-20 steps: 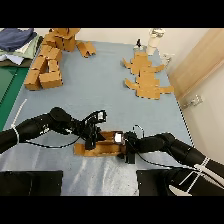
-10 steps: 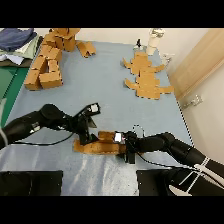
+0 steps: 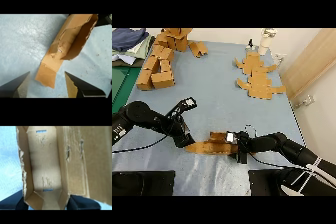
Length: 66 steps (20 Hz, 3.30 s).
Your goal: Fold the box.
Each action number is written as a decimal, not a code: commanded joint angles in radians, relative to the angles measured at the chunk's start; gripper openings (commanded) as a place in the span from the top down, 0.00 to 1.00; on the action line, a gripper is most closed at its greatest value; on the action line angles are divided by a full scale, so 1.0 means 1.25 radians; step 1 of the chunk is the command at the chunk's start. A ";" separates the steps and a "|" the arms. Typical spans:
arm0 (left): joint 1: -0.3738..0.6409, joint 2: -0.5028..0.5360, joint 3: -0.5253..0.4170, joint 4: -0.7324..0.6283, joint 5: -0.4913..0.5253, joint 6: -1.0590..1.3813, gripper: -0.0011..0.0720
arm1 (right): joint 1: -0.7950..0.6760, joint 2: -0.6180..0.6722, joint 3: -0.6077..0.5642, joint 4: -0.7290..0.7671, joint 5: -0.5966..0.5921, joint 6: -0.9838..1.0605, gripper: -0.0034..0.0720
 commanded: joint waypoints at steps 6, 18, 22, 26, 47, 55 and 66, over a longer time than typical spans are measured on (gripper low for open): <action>0.003 0.013 0.000 0.020 -0.022 -0.059 0.09 | 0.002 -0.001 0.000 0.002 -0.001 -0.055 0.18; 0.003 0.013 0.000 0.020 -0.013 -0.059 0.09 | 0.026 -0.001 0.000 -0.008 -0.009 -0.054 0.18; 0.003 0.013 0.000 0.020 -0.014 -0.059 0.09 | 0.026 -0.001 0.000 -0.007 -0.009 -0.054 0.18; 0.003 0.013 0.000 0.020 -0.014 -0.059 0.09 | 0.026 -0.001 0.000 -0.007 -0.009 -0.054 0.18; 0.003 0.013 0.000 0.019 -0.013 -0.059 0.09 | 0.026 -0.001 0.000 -0.007 0.003 -0.054 0.18; 0.003 0.013 0.000 0.019 -0.005 -0.060 0.09 | 0.026 -0.001 0.000 -0.007 0.003 -0.053 0.29; 0.003 0.013 -0.003 0.018 -0.133 -0.206 0.97 | 0.026 -0.001 0.000 -0.007 0.003 -0.054 0.28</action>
